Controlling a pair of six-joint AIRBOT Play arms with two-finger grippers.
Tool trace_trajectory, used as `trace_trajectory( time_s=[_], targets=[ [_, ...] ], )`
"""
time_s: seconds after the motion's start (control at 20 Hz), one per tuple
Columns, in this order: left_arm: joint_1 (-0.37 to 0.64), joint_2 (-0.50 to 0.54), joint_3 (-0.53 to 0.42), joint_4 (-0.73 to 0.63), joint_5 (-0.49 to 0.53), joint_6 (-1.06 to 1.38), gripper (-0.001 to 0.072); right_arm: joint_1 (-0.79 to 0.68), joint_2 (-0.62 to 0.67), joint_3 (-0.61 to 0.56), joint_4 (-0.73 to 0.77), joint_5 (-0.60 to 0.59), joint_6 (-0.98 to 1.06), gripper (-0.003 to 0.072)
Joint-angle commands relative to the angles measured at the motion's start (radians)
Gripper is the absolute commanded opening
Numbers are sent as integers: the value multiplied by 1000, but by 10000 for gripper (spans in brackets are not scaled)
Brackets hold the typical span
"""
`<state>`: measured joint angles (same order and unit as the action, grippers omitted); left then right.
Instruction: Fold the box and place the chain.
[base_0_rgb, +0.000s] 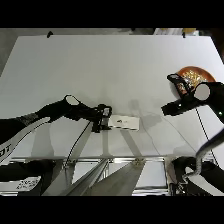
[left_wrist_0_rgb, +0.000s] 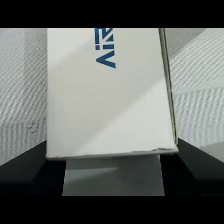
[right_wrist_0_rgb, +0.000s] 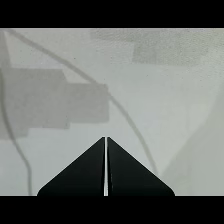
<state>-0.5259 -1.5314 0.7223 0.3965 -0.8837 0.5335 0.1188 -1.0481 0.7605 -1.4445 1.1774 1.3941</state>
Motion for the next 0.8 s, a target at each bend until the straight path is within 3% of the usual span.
trace_trajectory(
  time_s=[0.0, 0.15, 0.35, 0.6, 0.75],
  targets=[
    [0, 2, 1, -6, -11, -1, 249, 0, 1, 0, 1, 1, 1, 17],
    [4, 42, 1, 1, -22, -105, 250, 0, 1, 0, 1, 1, 1, 17],
    [69, 201, 1, 96, -22, -381, 252, 0, 1, 0, 1, 1, 1, 17],
    [277, 469, 0, 343, -31, -745, 253, 0, 1, 0, 1, 1, 1, 17],
    [434, 574, 0, 496, -60, -880, 252, 0, 1, 0, 1, 1, 1, 17]
  ],
)
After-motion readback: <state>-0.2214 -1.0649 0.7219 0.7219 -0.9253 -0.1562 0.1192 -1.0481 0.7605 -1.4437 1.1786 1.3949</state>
